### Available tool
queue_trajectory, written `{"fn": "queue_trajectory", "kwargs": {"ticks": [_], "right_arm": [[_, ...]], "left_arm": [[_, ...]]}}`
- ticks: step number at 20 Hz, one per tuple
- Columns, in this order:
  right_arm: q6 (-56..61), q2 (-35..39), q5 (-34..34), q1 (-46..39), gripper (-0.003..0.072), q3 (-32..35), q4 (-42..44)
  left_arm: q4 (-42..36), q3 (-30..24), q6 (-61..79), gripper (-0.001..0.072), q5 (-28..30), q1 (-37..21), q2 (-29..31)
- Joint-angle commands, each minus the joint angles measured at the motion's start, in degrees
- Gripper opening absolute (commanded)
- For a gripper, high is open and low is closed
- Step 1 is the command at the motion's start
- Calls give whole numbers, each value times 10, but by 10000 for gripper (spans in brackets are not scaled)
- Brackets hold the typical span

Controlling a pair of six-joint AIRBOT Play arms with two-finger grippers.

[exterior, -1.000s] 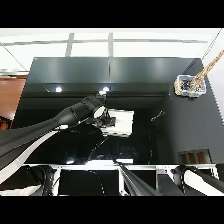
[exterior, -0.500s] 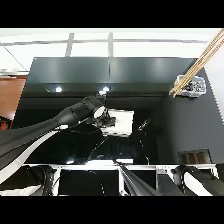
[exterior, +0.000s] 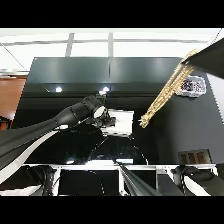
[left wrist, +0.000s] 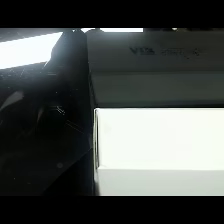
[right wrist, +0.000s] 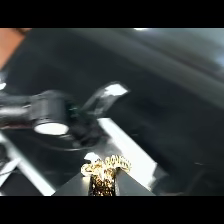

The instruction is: Fold the box and place the chain.

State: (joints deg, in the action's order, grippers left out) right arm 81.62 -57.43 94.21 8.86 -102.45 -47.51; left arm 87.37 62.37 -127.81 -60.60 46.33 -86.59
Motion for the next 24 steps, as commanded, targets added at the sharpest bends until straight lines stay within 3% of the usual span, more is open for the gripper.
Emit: {"fn": "queue_trajectory", "kwargs": {"ticks": [1, 9, 16, 19, 24], "right_arm": [[-7, -2, -40, 40, 11, 51, 64], [-35, -7, -103, 56, 10, 178, 108], [-45, -30, -126, 92, 11, 209, 87], [-26, -31, -130, 96, 12, 268, 5], [-20, -31, -198, 96, 12, 405, 3]], "left_arm": [[0, 0, 0, 26, 0, 0, 0], [0, 0, 0, 26, 0, 0, 0], [0, 0, 0, 26, 0, 0, 0], [0, 0, 0, 26, 0, 0, 0], [0, 0, 0, 26, 0, 0, 0]]}}
